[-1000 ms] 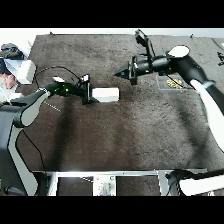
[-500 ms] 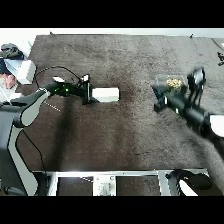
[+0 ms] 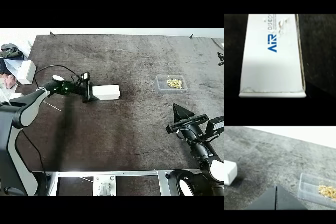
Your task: Fold the box and place the chain.
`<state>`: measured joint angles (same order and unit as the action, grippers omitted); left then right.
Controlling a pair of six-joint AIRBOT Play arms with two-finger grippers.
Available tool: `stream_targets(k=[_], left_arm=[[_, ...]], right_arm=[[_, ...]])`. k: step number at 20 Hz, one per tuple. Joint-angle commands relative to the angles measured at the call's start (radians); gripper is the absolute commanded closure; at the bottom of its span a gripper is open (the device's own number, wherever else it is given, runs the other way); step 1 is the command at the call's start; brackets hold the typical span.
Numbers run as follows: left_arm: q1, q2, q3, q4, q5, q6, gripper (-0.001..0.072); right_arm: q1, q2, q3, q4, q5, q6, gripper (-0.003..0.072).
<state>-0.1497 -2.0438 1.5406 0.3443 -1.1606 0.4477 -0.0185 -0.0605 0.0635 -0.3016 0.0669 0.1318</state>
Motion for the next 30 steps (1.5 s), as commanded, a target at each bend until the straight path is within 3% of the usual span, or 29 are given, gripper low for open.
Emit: stream_targets(k=[1,2,5,7,9,12,16,20,27,30], left_arm=[[0.0,0.047,0.036,-0.041,0.054,-0.094,0.07],[0.0,0.076,0.039,-0.042,0.114,-0.145,0.0701],[0.015,0.176,0.038,-0.023,0.42,-0.341,0.0702],[0.047,0.23,0.037,0.021,0.626,-0.469,0.0702],[0.103,0.258,0.033,0.082,0.768,-0.658,0.0702],[0.213,0.278,-0.037,0.224,0.83,-0.959,0.0703],[0.326,0.28,-0.174,0.252,0.857,-1.023,0.0703],[0.34,0.28,-0.235,0.256,0.978,-1.015,0.0703],[0.34,0.279,-0.273,0.311,1.032,-1.015,0.0702],[0.34,0.279,-0.335,0.309,1.13,-1.017,0.0702]], right_arm=[[0.0,0.047,-0.022,-0.001,-0.023,0.0,0.0717],[0.0,0.047,-0.022,-0.001,-0.023,0.0,0.0717],[0.0,0.047,-0.022,-0.001,-0.023,0.0,0.0717],[0.0,0.047,-0.022,-0.001,-0.023,0.0,0.0717],[0.0,0.047,-0.022,-0.001,-0.023,0.0,0.0717],[0.0,0.047,-0.022,-0.001,-0.023,0.0,0.0717],[0.0,0.047,-0.022,-0.001,-0.023,0.0,0.0717],[0.0,0.047,-0.022,0.0,-0.022,0.001,0.0717],[0.0,0.047,-0.022,0.0,-0.022,0.002,0.0717],[0.0,0.047,-0.022,0.0,-0.019,0.004,0.0717]])
